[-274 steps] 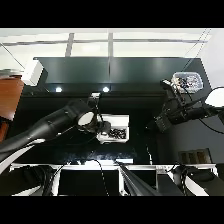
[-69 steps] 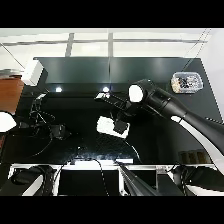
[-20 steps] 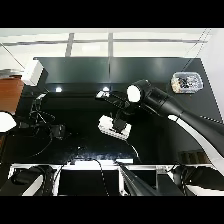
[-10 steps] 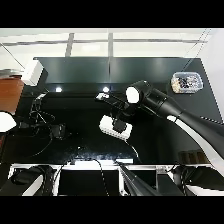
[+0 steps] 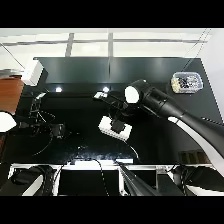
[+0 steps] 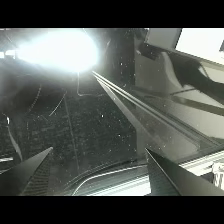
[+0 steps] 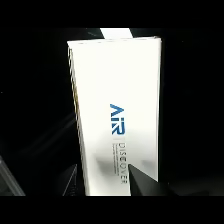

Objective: Fold the box and place the chain.

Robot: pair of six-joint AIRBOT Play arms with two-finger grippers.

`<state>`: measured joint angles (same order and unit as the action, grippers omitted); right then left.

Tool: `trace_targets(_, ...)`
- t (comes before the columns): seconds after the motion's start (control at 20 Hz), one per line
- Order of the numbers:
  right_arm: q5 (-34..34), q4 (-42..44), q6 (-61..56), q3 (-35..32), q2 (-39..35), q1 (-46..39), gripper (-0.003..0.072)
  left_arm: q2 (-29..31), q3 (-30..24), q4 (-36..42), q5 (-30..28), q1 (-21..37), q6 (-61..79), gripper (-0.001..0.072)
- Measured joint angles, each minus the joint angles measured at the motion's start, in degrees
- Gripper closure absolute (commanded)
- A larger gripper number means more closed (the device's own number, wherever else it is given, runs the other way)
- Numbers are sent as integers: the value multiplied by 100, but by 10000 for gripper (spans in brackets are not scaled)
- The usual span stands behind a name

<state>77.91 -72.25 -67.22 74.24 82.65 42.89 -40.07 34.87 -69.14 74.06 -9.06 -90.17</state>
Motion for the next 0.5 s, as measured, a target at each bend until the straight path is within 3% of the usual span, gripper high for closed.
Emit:
trace_targets(0.05, 109, 7, -177, 22, -133, -66, 317, 0, 0, -2, -55, 0, 0, 21)
trace_targets(0.1, 254, 20, -400, 4, -302, -168, 405, 0, 0, 4, -116, 0, 15, 21)
trace_targets(0.15, 387, 59, -634, -81, -505, -297, 569, -7, 0, 22, -168, 0, 66, 21)
trace_targets(0.2, 509, 151, -859, -269, -758, -452, 662, -11, 0, 70, -210, 0, 140, 21)
trace_targets(0.35, 210, 861, -1340, -1344, -1690, -868, 663, -37, 0, 280, -323, 0, 446, 21)
trace_targets(0.5, -1408, 2374, -1703, -2745, -2363, -940, 663, -72, 0, 457, -466, 0, 704, 21)
